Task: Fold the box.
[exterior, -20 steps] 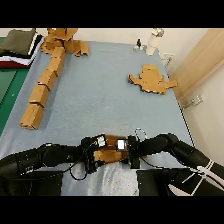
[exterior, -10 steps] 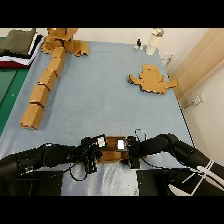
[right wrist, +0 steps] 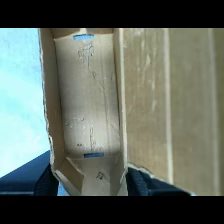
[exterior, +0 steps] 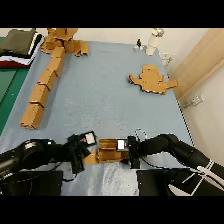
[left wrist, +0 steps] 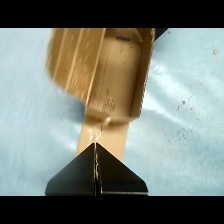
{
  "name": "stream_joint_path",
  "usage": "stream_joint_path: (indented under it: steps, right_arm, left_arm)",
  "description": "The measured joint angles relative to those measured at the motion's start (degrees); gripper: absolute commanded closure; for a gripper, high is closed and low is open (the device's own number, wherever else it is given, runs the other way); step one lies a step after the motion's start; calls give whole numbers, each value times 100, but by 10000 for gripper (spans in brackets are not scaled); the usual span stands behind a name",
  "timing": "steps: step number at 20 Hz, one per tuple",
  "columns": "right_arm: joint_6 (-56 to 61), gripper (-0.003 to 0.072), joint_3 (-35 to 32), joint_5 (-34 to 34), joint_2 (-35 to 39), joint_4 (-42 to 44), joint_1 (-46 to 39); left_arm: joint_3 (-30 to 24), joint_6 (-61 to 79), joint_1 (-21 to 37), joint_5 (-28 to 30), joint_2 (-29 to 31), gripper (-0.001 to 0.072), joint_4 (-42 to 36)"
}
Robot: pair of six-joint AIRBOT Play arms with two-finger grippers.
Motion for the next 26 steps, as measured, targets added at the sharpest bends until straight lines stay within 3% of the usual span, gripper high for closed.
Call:
stream_joint_path:
  steps: [5, 10, 18, 26]
  right_arm:
    - [0, 181, 0, -2, 0, 2, 0]
    - [0, 181, 0, -4, 0, 4, 0]
    - [0, 181, 0, -4, 0, 4, 0]
    - [0, 181, 0, -4, 0, 7, 0]
  left_arm:
    - [-52, -3912, 409, -1364, 964, 699, 1543]
    - [-496, -5707, 780, -1696, 1029, 699, 1241]
    - [-850, -5097, 898, -573, 195, 699, -352]
    - [-876, -3574, 890, 109, -437, 700, -2186]
